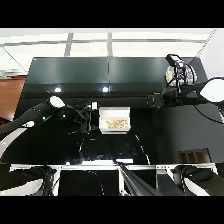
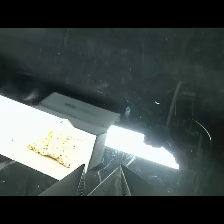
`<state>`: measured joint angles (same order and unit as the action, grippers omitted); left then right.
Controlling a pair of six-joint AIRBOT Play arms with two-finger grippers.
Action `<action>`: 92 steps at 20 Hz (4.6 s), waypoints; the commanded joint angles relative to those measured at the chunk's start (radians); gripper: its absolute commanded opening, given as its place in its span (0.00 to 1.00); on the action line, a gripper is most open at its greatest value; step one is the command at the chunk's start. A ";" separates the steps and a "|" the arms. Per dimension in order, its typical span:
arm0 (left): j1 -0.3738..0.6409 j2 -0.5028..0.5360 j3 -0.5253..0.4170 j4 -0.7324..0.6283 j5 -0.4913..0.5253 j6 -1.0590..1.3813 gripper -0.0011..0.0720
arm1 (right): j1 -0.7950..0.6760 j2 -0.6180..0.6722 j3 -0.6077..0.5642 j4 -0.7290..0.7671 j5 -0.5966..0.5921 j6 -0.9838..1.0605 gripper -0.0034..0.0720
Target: Fold the box and place the chain.
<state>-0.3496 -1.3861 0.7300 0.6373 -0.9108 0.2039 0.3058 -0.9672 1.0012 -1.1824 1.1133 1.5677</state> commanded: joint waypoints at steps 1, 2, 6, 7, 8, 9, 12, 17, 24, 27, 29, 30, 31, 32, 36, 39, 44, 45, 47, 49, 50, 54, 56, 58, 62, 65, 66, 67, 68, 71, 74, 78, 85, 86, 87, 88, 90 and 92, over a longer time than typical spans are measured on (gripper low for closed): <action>-0.015 -0.009 0.009 -0.050 0.016 0.010 0.98 | 0.000 0.000 0.000 0.000 -0.004 -0.001 0.39; -0.016 -0.009 0.009 -0.050 0.015 0.010 0.99 | 0.000 -0.001 0.000 0.000 -0.005 -0.001 0.39; -0.019 -0.009 0.009 0.000 0.008 0.001 0.98 | 0.000 0.000 0.000 0.000 -0.004 -0.001 0.39; -0.019 -0.009 0.009 0.021 0.001 -0.019 0.98 | 0.000 -0.001 0.000 0.000 -0.004 -0.001 0.39; -0.019 -0.009 0.009 0.029 -0.018 -0.025 0.98 | 0.000 -0.001 0.000 0.000 -0.005 -0.001 0.39; -0.022 -0.009 0.008 0.025 -0.030 -0.025 0.98 | 0.000 -0.001 0.000 0.000 -0.005 -0.001 0.39; -0.047 -0.009 0.007 -0.002 -0.010 -0.029 0.98 | 0.000 -0.001 0.000 0.000 -0.011 -0.001 0.39; -0.074 -0.009 0.007 -0.052 0.032 -0.031 0.98 | 0.000 -0.001 0.000 0.000 -0.011 -0.001 0.39; -0.074 -0.013 0.007 -0.050 0.040 -0.028 0.60 | 0.000 -0.015 -0.031 0.002 -0.134 -0.001 0.39; -0.074 -0.013 0.008 -0.027 0.041 -0.028 0.60 | 0.014 -0.078 -0.087 0.014 -0.254 -0.020 0.98; -0.074 -0.013 0.007 -0.020 0.040 -0.028 0.60 | 0.033 -0.166 -0.087 0.060 -0.268 -0.093 0.98; -0.074 -0.013 0.007 -0.020 0.040 -0.028 0.60 | 0.043 -0.210 -0.087 0.116 -0.284 -0.153 0.98; -0.074 -0.013 0.007 -0.020 0.040 -0.028 0.60 | 0.057 -0.251 -0.087 0.187 -0.299 -0.250 0.98; -0.074 -0.013 0.007 -0.020 0.039 -0.028 0.60 | 0.071 -0.278 -0.087 0.253 -0.304 -0.373 0.98; -0.074 -0.013 0.007 -0.020 0.039 -0.028 0.62 | 0.089 -0.269 -0.061 0.332 -0.168 -0.932 0.98; -0.074 -0.013 0.007 -0.020 0.039 -0.028 0.62 | 0.087 -0.236 -0.046 0.335 -0.062 -1.153 0.98; -0.077 -0.013 0.007 -0.020 0.038 -0.028 0.62 | 0.116 -0.243 -0.102 0.404 -0.089 -1.205 0.98; -0.081 -0.013 0.007 -0.020 0.038 -0.028 0.62 | 0.116 -0.243 -0.114 0.404 -0.095 -1.206 0.98; -0.087 -0.013 0.007 -0.020 0.040 -0.028 0.62 | 0.116 -0.244 -0.124 0.404 -0.113 -1.206 0.98; -0.089 -0.013 0.007 -0.020 0.040 -0.028 0.62 | 0.116 -0.256 -0.124 0.413 -0.124 -1.207 0.98; -0.089 -0.013 0.007 -0.020 0.040 -0.028 0.62 | 0.116 -0.266 -0.124 0.413 -0.124 -1.207 0.98; -0.089 -0.013 0.007 -0.020 0.040 -0.028 0.62 | 0.116 -0.286 -0.124 0.415 -0.121 -1.210 0.71; -0.089 -0.013 0.007 -0.020 0.040 -0.028 0.62 | 0.116 -0.286 -0.124 0.415 -0.105 -1.210 0.67; -0.089 -0.013 0.007 -0.020 0.039 -0.028 0.62 | 0.116 -0.286 -0.124 0.415 -0.091 -1.209 0.48; -0.089 -0.013 0.007 -0.020 0.039 -0.028 0.62 | 0.116 -0.286 -0.124 0.414 -0.077 -1.209 0.38; -0.089 -0.013 0.007 -0.020 0.039 -0.028 0.62 | 0.116 -0.286 -0.124 0.412 -0.082 -1.209 0.38; -0.089 -0.013 0.007 -0.020 0.039 -0.028 0.62 | 0.116 -0.286 -0.124 0.408 -0.080 -1.210 0.38; -0.089 -0.013 0.007 -0.020 0.039 -0.028 0.62 | 0.116 -0.286 -0.124 0.399 -0.074 -1.210 0.38; -0.089 -0.013 0.007 -0.020 0.039 -0.028 0.62 | 0.116 -0.286 -0.124 0.394 -0.068 -1.210 0.38; -0.089 -0.013 0.007 -0.020 0.039 -0.028 0.62 | 0.116 -0.286 -0.124 0.383 -0.060 -1.209 0.40; -0.089 -0.013 0.007 -0.020 0.039 -0.028 0.62 | 0.120 -0.286 -0.124 0.361 -0.063 -1.209 0.40; -0.089 -0.013 0.007 -0.020 0.039 -0.028 0.62 | 0.124 -0.286 -0.124 0.349 -0.062 -1.209 0.40; -0.089 -0.013 0.007 -0.020 0.039 -0.028 0.62 | 0.167 -0.286 -0.124 0.267 -0.087 -1.143 0.40; -0.089 -0.013 0.007 -0.020 0.039 -0.028 0.62 | 0.167 -0.286 -0.124 0.270 -0.088 -1.127 0.39; -0.089 -0.013 0.007 -0.020 0.039 -0.028 0.62 | 0.166 -0.285 -0.124 0.270 -0.085 -1.118 0.40; -0.089 -0.013 0.007 -0.020 0.039 -0.028 0.62 | 0.166 -0.281 -0.123 0.269 -0.084 -1.115 0.39; -0.089 -0.013 0.007 -0.020 0.039 -0.028 0.62 | 0.166 -0.255 -0.123 0.273 -0.082 -1.112 0.39; -0.089 -0.013 0.007 -0.020 0.039 -0.028 0.62 | 0.156 -0.211 -0.123 0.273 -0.085 -1.044 0.39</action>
<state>-0.4381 -1.3987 0.7376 0.6170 -0.8722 0.1738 0.4675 -1.2179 0.8768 -0.9203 1.0397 0.4583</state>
